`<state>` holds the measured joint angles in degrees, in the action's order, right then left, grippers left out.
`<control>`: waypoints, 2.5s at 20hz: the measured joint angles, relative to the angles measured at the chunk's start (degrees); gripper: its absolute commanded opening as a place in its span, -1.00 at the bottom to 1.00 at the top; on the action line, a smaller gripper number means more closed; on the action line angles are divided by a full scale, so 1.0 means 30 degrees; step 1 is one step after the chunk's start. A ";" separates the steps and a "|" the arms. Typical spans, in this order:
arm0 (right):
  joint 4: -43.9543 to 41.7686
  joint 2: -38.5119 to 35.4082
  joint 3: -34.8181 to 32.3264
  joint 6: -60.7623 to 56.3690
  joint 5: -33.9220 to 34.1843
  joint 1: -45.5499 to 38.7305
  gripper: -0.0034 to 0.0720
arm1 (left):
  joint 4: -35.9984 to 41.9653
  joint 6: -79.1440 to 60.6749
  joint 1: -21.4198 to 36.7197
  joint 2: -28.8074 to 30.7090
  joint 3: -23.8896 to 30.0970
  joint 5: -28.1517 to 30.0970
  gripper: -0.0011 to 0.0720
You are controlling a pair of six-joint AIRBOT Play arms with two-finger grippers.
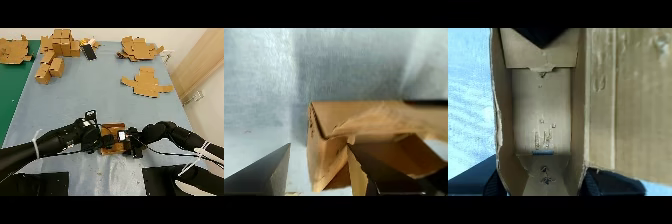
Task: Fold the box.
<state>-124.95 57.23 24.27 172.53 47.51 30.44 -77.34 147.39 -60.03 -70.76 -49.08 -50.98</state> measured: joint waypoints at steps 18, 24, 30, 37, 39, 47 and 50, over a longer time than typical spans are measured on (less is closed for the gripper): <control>0.0007 0.0000 0.0000 0.0000 0.0000 0.0000 0.47 | -0.2062 0.0794 -0.1115 -0.2718 -0.1836 -0.1384 0.30; 0.0007 0.0000 0.0000 0.0007 0.0007 0.0000 0.47 | -0.2113 0.0678 -0.1348 -0.3177 -0.1858 -0.1362 -0.94; 0.0015 0.0000 0.0000 0.0000 0.0022 -0.0007 0.47 | -0.1858 0.0321 -0.1421 -0.3293 -0.1858 -0.1137 -0.94; 0.0015 0.0000 0.0000 0.0000 0.0015 -0.0007 0.47 | -0.1399 0.0160 -0.1443 -0.3351 -0.2004 -0.0029 0.66; 0.0015 0.0000 0.0000 0.0000 0.0015 -0.0007 0.47 | -0.1464 0.0175 -0.1443 -0.3330 -0.2135 -0.0204 0.66; 0.0000 0.0000 0.0000 0.0000 0.0007 0.0000 0.47 | -0.1596 0.0189 -0.1406 -0.3002 -0.2433 -0.1341 0.66; 0.0000 0.0000 0.0000 0.0000 0.0007 0.0000 0.47 | -0.1851 0.0182 -0.1384 -0.2324 -0.2448 -0.1457 0.66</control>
<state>-124.95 57.23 24.27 172.53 47.53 30.44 -82.89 147.94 -64.18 -77.73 -56.42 -55.35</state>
